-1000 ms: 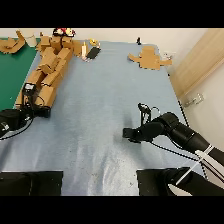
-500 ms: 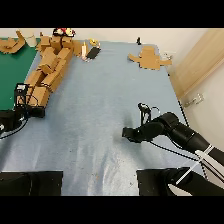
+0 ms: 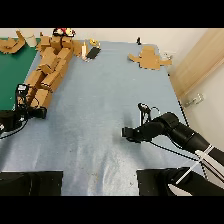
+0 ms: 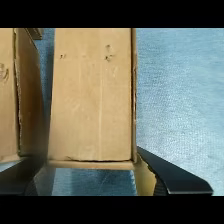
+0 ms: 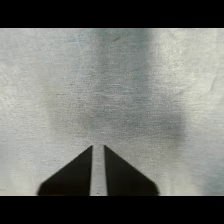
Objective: Fold the box.
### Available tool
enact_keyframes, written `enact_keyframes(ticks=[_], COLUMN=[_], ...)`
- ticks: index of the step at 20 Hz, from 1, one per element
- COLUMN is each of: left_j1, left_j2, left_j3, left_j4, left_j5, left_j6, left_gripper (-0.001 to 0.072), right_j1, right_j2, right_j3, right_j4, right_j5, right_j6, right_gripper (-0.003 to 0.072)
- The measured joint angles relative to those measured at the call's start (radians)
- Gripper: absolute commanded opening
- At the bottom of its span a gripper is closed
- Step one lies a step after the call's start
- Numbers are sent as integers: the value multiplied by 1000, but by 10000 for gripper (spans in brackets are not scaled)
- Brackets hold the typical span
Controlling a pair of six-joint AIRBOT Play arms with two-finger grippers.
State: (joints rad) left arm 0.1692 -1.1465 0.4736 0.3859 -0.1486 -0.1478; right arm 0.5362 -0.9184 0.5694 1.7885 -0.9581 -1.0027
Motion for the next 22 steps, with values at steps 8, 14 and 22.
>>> enact_keyframes(ticks=[8,14,22], left_j1=[0,0,-60], left_j2=[69,286,412], left_j3=[0,-13,-12], left_j4=[0,7,31], left_j5=[27,-32,-599], left_j6=[-13,-47,-339], left_gripper=[704,702,10], right_j1=[0,0,0], right_j2=[0,0,-53], right_j3=[0,0,56], right_j4=[10,10,-13], right_j5=[0,1,59], right_j6=[0,0,-65], right_gripper=[179,179,5])
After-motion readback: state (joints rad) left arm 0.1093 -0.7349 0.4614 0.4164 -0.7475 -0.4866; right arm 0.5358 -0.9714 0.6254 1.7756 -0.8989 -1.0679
